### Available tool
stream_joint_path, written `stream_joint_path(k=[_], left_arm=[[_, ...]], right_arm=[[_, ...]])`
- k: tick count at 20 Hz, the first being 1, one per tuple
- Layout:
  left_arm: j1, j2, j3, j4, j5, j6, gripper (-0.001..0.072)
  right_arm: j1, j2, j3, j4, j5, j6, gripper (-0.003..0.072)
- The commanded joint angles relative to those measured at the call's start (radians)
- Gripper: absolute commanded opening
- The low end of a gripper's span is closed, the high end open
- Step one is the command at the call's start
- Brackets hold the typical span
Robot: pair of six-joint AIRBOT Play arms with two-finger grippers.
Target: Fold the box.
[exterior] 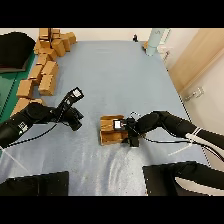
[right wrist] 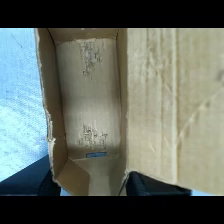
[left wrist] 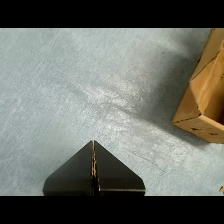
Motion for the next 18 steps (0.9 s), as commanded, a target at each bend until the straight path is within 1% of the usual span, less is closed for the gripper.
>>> stream_joint_path(k=[1,13,16,18], left_arm=[[0.001,0.0,-0.001,0.0,0.0,0.0,0.0011],[0.001,0.0,-0.001,0.0,-0.001,0.005,0.0011],[0.0,0.002,-0.001,-0.004,-0.018,0.059,0.001],[-0.022,0.006,-0.02,-0.008,-0.017,0.106,0.001]], right_arm=[[0.0,-0.001,0.0,0.0,0.0,0.0,0.0488],[0.0,-0.001,0.0,0.0,0.0,0.0,0.0488],[0.0,-0.001,0.0,0.0,0.0,0.0,0.0488],[0.0,-0.001,0.0,0.0,0.0,0.0,0.0488]])
